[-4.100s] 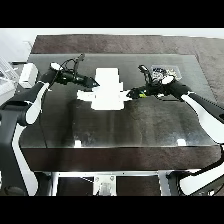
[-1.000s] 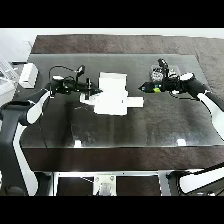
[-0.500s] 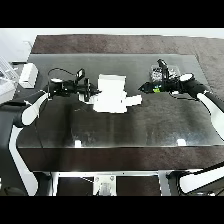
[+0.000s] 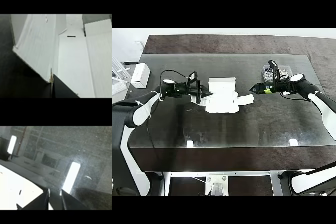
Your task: Fold the box and place the chain.
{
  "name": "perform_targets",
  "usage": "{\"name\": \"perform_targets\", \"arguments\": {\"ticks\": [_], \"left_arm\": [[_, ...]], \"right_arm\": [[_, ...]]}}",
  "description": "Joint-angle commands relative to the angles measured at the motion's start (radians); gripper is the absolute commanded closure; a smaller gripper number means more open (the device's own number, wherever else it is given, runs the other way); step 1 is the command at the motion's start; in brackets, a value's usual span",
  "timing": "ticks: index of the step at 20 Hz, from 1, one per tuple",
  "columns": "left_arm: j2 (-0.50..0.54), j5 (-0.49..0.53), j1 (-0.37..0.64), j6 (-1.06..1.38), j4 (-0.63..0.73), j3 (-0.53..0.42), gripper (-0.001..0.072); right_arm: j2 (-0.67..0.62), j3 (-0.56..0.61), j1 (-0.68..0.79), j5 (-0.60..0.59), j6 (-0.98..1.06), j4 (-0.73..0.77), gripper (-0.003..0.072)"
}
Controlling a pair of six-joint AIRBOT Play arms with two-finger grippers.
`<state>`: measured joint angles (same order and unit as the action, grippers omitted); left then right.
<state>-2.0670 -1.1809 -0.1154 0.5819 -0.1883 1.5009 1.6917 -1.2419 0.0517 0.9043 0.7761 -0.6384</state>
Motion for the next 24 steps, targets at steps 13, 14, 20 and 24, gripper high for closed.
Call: {"name": "perform_targets", "arguments": {"ticks": [13,14,20,24], "left_arm": [[-0.009,0.042,0.000,0.022,-0.021,0.000,0.0690],[-0.008,0.048,0.000,0.022,-0.021,0.000,0.0690],[-0.008,0.031,0.000,0.021,-0.021,0.000,0.0690],[-0.008,0.015,0.000,0.023,-0.010,0.000,0.0690]], "right_arm": [[-0.022,0.004,-0.006,0.002,-0.070,0.029,0.0638],[-0.052,0.016,-0.013,-0.002,-0.078,0.029,0.0640],[-0.332,0.262,-0.123,-0.253,-0.175,0.028,0.0677],[-0.347,0.330,-0.164,-0.288,-0.257,0.027,0.0538]]}}
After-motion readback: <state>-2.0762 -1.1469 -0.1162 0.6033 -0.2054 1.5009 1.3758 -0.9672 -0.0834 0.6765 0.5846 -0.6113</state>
